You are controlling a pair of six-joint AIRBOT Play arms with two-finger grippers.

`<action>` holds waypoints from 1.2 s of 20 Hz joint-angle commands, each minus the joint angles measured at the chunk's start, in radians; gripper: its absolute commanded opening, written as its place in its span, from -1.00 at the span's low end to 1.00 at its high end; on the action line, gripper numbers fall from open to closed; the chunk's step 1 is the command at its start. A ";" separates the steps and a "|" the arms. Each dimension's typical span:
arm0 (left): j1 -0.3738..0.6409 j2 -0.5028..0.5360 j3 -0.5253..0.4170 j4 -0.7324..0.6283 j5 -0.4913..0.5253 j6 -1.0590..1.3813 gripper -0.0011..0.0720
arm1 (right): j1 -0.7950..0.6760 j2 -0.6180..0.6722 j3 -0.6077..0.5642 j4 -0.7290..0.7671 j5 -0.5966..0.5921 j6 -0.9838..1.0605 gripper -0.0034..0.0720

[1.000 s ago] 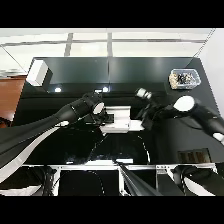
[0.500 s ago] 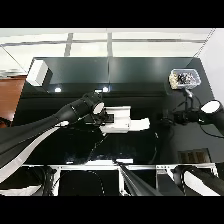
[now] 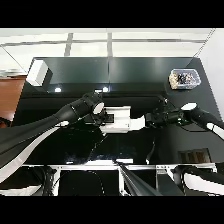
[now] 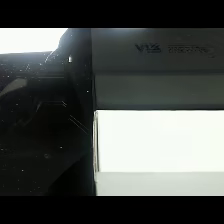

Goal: Fold the box and place the chain.

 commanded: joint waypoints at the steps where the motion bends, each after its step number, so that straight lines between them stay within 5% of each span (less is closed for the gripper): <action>1: 0.000 0.000 0.000 0.001 0.000 0.000 -0.89 | 0.015 -0.014 0.083 -0.005 0.093 -0.047 -0.84; 3: 0.000 0.000 0.000 0.001 0.000 0.000 -0.89 | 0.016 -0.014 0.131 -0.008 0.176 -0.038 0.32; 4: 0.000 0.000 0.000 0.001 0.000 0.000 -0.89 | 0.017 -0.014 0.147 -0.007 0.209 -0.038 0.47; 13: 0.000 0.000 0.000 0.001 0.001 0.000 -0.89 | 0.093 -0.014 0.188 -0.011 0.219 0.010 0.36; 24: 0.000 0.000 0.000 0.001 0.001 0.000 -0.89 | 0.374 -0.014 0.331 -0.350 -0.013 0.415 0.36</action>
